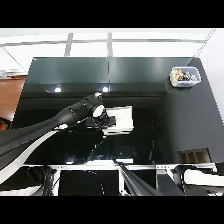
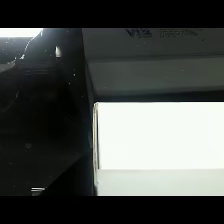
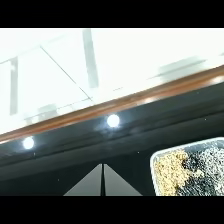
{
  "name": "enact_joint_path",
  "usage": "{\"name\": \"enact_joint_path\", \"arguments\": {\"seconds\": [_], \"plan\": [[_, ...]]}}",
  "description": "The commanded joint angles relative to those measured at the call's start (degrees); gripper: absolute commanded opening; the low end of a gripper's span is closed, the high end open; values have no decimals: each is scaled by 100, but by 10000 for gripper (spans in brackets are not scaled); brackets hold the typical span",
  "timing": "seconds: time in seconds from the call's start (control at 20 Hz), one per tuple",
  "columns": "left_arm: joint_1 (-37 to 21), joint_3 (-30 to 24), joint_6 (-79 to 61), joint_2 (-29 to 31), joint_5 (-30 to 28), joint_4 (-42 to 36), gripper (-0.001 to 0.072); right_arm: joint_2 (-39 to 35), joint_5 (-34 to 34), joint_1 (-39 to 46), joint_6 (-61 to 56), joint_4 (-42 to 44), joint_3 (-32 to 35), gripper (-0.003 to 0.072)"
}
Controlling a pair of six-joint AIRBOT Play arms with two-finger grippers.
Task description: Fold the box and place the chain.
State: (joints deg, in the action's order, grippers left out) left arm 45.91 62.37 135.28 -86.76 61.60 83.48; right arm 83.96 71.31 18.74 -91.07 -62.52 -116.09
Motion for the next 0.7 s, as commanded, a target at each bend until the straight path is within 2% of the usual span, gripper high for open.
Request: {"name": "enact_joint_path", "arguments": {"seconds": [0.0, 0.1, 0.15, 0.2, 0.25, 0.4, 0.65], "plan": [[-2, 2, -2, -4, 0, 0, 31, -76, 138, 15, 105, -369, 442, 13], [-2, 2, -2, -4, -4, 0, 31, 136, 151, 13, -94, -680, 1091, 18], [-2, 2, -2, -4, -7, 0, 31, 323, 160, 11, -195, -688, 1303, 188], [-2, 2, -2, -4, -7, 2, 30, 544, 157, -4, -223, -634, 1427, 517], [-2, 2, -2, -4, -7, 2, 31, 822, 157, -39, -223, -616, 1456, 615], [-2, 2, -2, -4, 0, 0, 31, 1517, -256, -90, -706, -619, 1456, 612], [-2, 2, -2, -4, 2, 0, 31, 2258, -872, -96, -1248, -522, 1453, 611]]}}
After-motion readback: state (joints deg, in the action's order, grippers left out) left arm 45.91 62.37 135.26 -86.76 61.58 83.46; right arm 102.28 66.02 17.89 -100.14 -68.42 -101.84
